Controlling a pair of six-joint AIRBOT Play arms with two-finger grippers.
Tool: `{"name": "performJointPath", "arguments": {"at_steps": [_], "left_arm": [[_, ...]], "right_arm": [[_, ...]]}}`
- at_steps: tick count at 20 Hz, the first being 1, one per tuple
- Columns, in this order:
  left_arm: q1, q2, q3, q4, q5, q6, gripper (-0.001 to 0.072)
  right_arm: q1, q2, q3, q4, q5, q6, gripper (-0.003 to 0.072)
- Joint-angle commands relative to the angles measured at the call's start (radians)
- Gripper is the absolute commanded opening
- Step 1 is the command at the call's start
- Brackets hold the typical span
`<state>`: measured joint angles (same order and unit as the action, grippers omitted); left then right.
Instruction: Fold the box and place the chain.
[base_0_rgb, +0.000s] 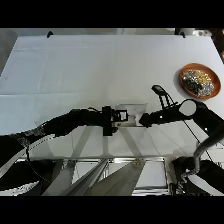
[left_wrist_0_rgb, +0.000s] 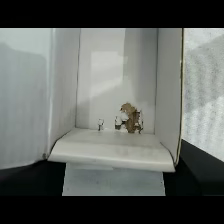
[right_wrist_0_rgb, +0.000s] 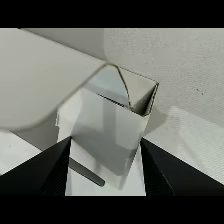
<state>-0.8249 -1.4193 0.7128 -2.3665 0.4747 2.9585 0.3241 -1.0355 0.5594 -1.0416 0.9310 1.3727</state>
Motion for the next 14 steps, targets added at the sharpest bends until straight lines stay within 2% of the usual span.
{"name": "performJointPath", "arguments": {"at_steps": [1, 6, 9, 14], "left_arm": [[0.001, 0.0, 0.0, 0.0, 0.0, 0.0, 0.0196], [0.001, 0.0, 0.0, 0.0, 0.0, 0.0, 0.0196], [0.001, 0.0, 0.0, 0.0, 0.0, 0.0, 0.0196], [0.001, 0.0, 0.0, 0.0, 0.0, 0.0, 0.0196]], "right_arm": [[0.079, -0.035, 0.042, -0.109, -0.009, 0.135, 0.0473], [0.15, -0.06, 0.048, -0.167, -0.016, 0.263, 0.0473], [0.195, -0.066, 0.049, -0.221, -0.066, 0.34, 0.0472], [0.207, -0.11, 0.086, -0.321, -0.071, 0.437, 0.0469]]}}
